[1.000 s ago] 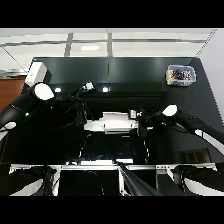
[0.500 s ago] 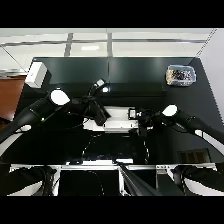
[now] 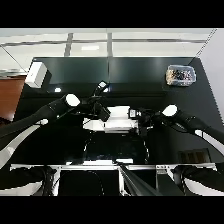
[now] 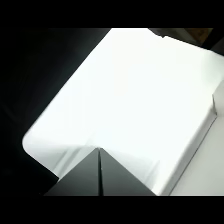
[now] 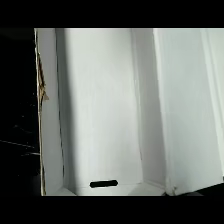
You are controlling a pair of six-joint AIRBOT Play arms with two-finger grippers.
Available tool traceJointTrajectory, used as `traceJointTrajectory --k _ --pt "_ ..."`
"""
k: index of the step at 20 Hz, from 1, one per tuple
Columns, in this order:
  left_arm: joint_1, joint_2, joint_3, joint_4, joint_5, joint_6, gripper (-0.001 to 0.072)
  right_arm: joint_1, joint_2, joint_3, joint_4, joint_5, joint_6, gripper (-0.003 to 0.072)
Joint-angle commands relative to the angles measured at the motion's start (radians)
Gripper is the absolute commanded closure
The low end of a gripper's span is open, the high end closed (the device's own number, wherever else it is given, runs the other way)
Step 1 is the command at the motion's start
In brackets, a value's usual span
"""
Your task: Fold the box and place the chain.
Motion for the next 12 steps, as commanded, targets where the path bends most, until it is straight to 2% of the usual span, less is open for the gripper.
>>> traceJointTrajectory --k 1,3,5,8,9,12 --pt "0.013 -0.009 0.022 0.056 -0.026 -0.001 0.0682 0.001 0.000 0.001 0.000 -0.001 0.000 0.0548" --pt "0.044 0.046 0.052 0.123 -0.060 -0.008 0.0683 0.001 0.000 0.001 0.000 -0.001 0.000 0.0548" --pt "0.092 0.149 0.051 0.168 -0.092 -0.044 0.0683 0.001 0.000 0.001 0.000 -0.001 0.000 0.0548" --pt "0.147 0.304 -0.006 0.207 -0.182 -0.081 0.0683 0.001 0.000 0.001 -0.001 -0.001 0.000 0.0548" --pt "0.150 0.352 -0.048 0.207 -0.188 -0.045 0.0682 0.001 0.000 0.001 0.000 -0.001 0.000 0.0548" --pt "0.142 0.450 -0.177 0.207 -0.208 0.352 0.0678 0.001 0.000 0.001 0.000 -0.001 0.000 0.0548"
